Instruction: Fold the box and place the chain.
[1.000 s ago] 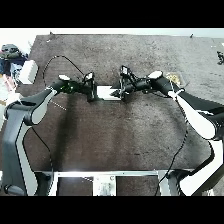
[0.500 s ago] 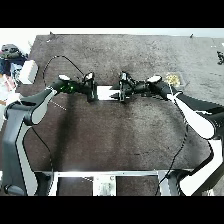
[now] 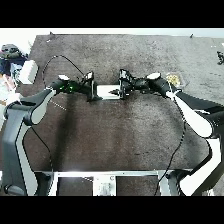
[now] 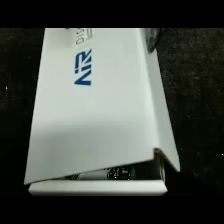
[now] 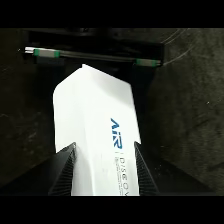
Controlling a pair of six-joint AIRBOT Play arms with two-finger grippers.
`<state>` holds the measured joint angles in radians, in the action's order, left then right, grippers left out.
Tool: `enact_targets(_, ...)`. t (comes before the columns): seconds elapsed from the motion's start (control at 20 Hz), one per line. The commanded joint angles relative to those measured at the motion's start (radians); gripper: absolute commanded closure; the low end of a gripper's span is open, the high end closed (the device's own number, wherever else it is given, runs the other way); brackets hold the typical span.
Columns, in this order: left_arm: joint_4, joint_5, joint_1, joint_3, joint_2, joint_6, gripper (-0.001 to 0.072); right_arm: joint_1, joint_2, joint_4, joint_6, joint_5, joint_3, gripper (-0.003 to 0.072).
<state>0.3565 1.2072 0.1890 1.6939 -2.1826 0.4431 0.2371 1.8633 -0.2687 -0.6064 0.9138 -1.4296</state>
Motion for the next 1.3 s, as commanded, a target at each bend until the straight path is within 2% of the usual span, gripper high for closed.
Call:
enact_targets(0.0,0.002,0.005,0.001,0.000,0.000,0.002,0.0535,-0.002,0.001,0.004,0.001,-0.013,-0.035,0.0279)
enact_targets(0.05,0.002,0.005,0.001,0.000,0.000,0.002,0.0536,-0.002,0.000,0.004,0.006,-0.010,-0.039,0.0280)
enact_targets(0.15,0.002,0.005,0.001,0.000,0.000,0.002,0.0535,-0.002,-0.003,0.003,0.027,-0.009,-0.039,0.0350)
enact_targets(0.45,0.002,0.005,0.001,0.000,0.000,0.002,0.0535,-0.001,0.005,-0.114,0.107,-0.010,-0.037,0.0352)
enact_targets(0.65,0.002,0.005,0.001,0.000,0.000,0.002,0.0535,0.000,0.009,-0.113,0.109,-0.015,-0.037,0.0356)
enact_targets(0.7,0.002,0.005,0.001,0.000,0.000,0.002,0.0536,0.000,0.009,-0.113,0.114,-0.003,-0.037,0.0475)
enact_targets(1.0,0.002,0.005,0.001,0.000,0.000,0.002,0.0536,0.002,0.009,-0.117,0.137,0.024,-0.035,0.0474)
enact_targets(1.25,0.002,0.005,0.001,0.000,0.000,0.002,0.0535,0.003,0.009,-0.086,0.136,-0.023,-0.035,0.0474)
